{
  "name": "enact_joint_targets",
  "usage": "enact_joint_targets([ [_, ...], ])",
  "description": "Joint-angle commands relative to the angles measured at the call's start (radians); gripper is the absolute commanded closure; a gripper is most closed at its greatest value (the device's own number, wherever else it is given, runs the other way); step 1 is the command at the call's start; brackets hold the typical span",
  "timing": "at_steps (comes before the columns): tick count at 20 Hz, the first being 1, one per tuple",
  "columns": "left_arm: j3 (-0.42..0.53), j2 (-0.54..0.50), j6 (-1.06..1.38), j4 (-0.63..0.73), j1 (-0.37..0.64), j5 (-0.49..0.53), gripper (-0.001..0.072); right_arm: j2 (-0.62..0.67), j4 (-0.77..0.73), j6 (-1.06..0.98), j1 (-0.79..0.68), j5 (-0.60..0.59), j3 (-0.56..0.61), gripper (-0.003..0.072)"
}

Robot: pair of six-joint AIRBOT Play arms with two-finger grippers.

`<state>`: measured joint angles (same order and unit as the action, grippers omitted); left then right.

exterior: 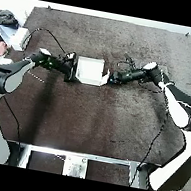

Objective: Fold the box and place the chain.

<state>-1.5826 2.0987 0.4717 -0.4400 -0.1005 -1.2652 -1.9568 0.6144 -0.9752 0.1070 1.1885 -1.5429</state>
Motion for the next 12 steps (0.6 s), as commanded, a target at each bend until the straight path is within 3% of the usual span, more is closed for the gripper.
enact_joint_targets([
  [1,0.0,0.0,0.0,0.0,0.0,-0.001,0.0248,0.027,-0.047,0.013,0.013,-0.02,0.001,0.0389],
  [2,0.0,0.0,0.0,0.0,0.0,-0.001,0.0248,0.035,-0.056,0.012,0.013,-0.026,0.001,0.0324],
  [3,0.0,0.0,0.0,0.0,0.0,-0.001,0.0248,0.042,-0.07,0.011,0.013,-0.029,0.001,0.013],
  [9,0.0,0.0,0.0,0.0,0.0,-0.002,0.0248,0.046,-0.051,-0.016,0.064,-0.061,-0.019,0.0127],
  [11,0.0,0.0,0.0,0.0,0.0,-0.002,0.0248,0.046,0.01,-0.078,0.081,-0.064,-0.044,0.0225],
  [12,0.0,0.0,0.0,0.0,0.0,-0.002,0.0248,0.046,0.047,-0.111,0.089,-0.063,-0.056,0.0225],
])
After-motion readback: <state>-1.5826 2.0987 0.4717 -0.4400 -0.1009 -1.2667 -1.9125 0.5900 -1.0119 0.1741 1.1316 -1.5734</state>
